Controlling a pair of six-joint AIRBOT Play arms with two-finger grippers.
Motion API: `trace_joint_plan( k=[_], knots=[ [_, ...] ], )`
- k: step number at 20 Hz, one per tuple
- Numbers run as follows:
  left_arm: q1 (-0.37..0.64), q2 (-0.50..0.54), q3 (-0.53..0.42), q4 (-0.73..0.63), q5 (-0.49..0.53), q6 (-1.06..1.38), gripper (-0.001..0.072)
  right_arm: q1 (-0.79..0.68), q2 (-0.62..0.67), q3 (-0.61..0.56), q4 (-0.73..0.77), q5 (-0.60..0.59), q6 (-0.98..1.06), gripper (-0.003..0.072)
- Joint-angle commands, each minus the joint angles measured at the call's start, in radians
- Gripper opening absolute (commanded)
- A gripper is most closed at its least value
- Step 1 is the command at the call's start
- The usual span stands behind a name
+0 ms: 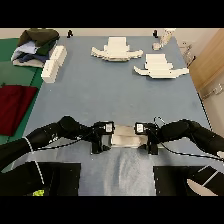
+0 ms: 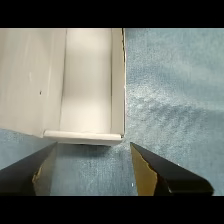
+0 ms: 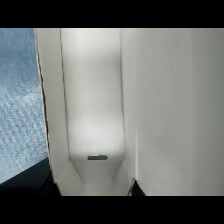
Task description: Fold the box.
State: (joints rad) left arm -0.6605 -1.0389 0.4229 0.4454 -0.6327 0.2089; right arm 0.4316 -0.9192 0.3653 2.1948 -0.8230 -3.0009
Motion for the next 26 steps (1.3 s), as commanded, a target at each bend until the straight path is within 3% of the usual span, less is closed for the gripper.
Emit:
trace_joint_plan(
  k=[1, 9, 26],
  knots=[
    [0.002, 0.01, -0.003, 0.004, 0.039, -0.031, 0.0693, 0.0, 0.0, 0.0, 0.0, -0.002, 0.001, 0.0504],
    [0.023, 0.01, -0.023, 0.061, 0.057, -0.075, 0.0693, 0.0, 0.0, 0.0, 0.0, -0.002, 0.001, 0.0504],
    [-0.013, -0.062, -0.001, -0.028, 0.055, 0.042, 0.0693, 0.0, 0.0, 0.0, 0.0, -0.002, 0.001, 0.0504]
  ],
)
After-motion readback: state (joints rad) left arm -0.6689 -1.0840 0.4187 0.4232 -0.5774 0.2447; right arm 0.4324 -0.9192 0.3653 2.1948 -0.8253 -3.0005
